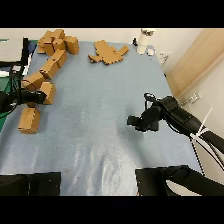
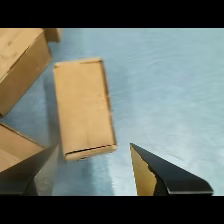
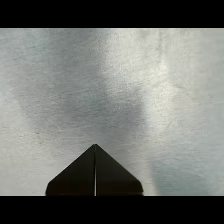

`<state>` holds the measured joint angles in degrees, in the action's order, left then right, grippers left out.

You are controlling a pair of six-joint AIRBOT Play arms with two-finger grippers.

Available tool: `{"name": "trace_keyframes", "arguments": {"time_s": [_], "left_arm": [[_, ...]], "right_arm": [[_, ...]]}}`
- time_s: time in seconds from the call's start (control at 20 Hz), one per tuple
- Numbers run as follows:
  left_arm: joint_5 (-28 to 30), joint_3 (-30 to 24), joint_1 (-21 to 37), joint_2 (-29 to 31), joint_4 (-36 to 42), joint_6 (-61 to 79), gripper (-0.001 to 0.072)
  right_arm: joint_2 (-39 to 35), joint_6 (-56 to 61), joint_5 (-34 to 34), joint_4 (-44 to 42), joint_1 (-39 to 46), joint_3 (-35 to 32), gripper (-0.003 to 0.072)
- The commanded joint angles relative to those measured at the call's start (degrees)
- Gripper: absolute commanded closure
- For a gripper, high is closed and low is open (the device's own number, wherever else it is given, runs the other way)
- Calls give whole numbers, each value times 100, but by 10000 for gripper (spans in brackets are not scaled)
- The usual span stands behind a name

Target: Fold the box.

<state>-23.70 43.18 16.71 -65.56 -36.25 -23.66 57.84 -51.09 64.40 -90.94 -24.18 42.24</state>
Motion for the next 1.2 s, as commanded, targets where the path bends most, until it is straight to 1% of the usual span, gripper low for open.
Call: {"name": "trace_keyframes", "arguments": {"time_s": [0.0,0.05,0.1,0.15,0.25,0.3,0.35,0.45,0.55,0.6,0.75,0.85,0.95,1.15], "left_arm": [[-1084,83,-9,697,-9,-44,17],[-1307,138,-127,872,-4,-46,18],[-1469,197,-278,1008,0,-107,133],[-1617,286,-483,1106,-2,-234,355],[-1722,518,-962,1106,-44,-673,617],[-1742,671,-1257,1047,-223,-916,697],[-1740,837,-1563,949,-496,-1147,698],[-1825,1259,-2227,590,-1364,-1993,698],[-2111,1696,-2732,68,-2059,-2924,698],[-2317,1904,-2894,-214,-2203,-3198,698],[-2848,2485,-3189,-1073,-2208,-3700,698],[-2973,2715,-3292,-1436,-2203,-3893,698],[-2983,2747,-3318,-1580,-2181,-3891,698],[-2986,2747,-3316,-1600,-2184,-3888,698]], "right_arm": [[2,-4,-57,-94,2,103,682],[7,-37,-116,-94,2,157,681],[24,-157,-210,-101,2,234,682],[70,-278,-258,-162,2,348,682],[267,-511,-262,-264,2,658,682],[426,-645,-260,-306,2,870,682],[590,-763,-260,-306,2,1080,682],[1005,-957,-269,-306,2,1556,682],[1425,-1143,-267,-345,-2,1980,682],[1648,-1309,-269,-448,-9,2192,682],[2212,-1598,-278,-678,-17,2680,682],[2417,-1604,-378,-861,-20,2809,682],[2448,-1602,-297,-1005,-22,2809,683],[2448,-1602,-243,-957,-15,2809,682]]}}
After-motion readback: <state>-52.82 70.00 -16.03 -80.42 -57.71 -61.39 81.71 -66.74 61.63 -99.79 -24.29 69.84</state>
